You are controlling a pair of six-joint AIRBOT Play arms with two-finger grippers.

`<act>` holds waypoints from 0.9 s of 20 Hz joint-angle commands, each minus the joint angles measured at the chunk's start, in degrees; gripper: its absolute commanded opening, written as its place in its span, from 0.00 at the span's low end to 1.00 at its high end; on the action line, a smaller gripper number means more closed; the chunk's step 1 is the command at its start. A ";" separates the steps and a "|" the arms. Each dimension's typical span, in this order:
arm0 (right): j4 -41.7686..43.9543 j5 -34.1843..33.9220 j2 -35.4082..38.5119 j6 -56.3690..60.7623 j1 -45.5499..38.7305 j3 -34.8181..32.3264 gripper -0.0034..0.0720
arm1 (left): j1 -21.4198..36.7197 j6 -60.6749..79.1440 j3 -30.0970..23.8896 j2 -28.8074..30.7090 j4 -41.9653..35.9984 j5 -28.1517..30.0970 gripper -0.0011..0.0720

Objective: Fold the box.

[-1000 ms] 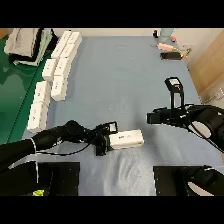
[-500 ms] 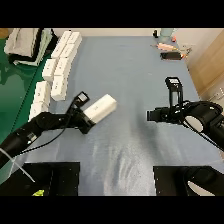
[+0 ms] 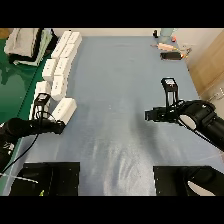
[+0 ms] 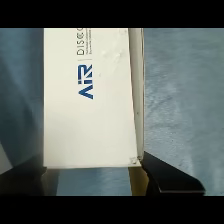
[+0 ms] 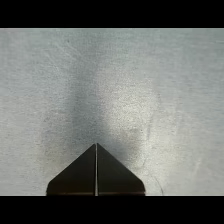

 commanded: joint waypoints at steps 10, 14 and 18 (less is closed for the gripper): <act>-0.17 -0.81 -0.72 -0.52 -0.02 -0.07 0.06 | 7.34 1.11 -0.63 -11.41 -0.13 16.57 0.73; -0.17 -0.85 -0.76 -0.50 -0.02 -0.07 0.06 | 2.80 1.11 -0.63 -15.78 -0.24 22.51 0.73; 0.07 -0.81 -1.60 -0.50 -0.02 -0.07 0.06 | 1.05 1.07 -0.63 -18.88 -0.22 24.96 0.73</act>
